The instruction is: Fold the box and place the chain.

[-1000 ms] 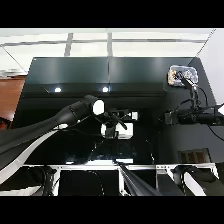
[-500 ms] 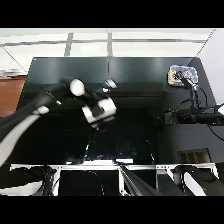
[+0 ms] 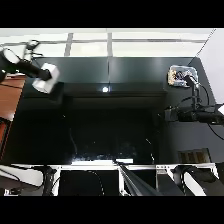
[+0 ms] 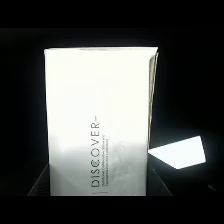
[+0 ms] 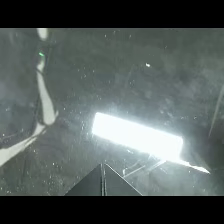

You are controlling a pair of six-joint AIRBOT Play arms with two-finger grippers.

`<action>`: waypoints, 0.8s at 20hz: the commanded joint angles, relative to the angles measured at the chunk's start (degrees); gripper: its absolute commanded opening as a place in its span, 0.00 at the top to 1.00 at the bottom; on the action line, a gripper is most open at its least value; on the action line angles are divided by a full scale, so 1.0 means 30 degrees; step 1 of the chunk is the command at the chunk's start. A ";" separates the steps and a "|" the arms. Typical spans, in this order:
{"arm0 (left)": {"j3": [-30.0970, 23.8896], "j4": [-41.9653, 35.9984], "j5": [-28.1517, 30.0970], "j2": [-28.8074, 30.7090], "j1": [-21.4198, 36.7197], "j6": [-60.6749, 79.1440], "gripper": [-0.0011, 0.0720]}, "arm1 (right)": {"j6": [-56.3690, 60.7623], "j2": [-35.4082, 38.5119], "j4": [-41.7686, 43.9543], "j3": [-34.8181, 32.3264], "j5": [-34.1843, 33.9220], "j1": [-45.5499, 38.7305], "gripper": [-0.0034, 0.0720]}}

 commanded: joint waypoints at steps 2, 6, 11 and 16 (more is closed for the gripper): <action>0.6069 0.0058 0.0117 -0.4269 0.2484 -0.0430 0.59 | 0.0000 0.0007 0.0576 -0.0007 -0.1260 -0.0015 0.93; 0.8808 0.0372 -0.0947 -0.7038 0.2426 -0.0517 0.58 | 0.0000 0.0007 0.0634 -0.0007 -0.2754 -0.0015 0.93; 0.9245 0.3286 -0.0335 -0.6105 0.2011 -0.2455 0.01 | 0.0000 0.0007 0.0721 -0.0007 -0.2608 -0.0007 0.93; 0.9224 0.2280 -0.2186 -0.1173 0.1727 -0.6929 0.41 | -0.1953 -0.0488 0.0765 -0.0007 -0.7016 0.2929 0.93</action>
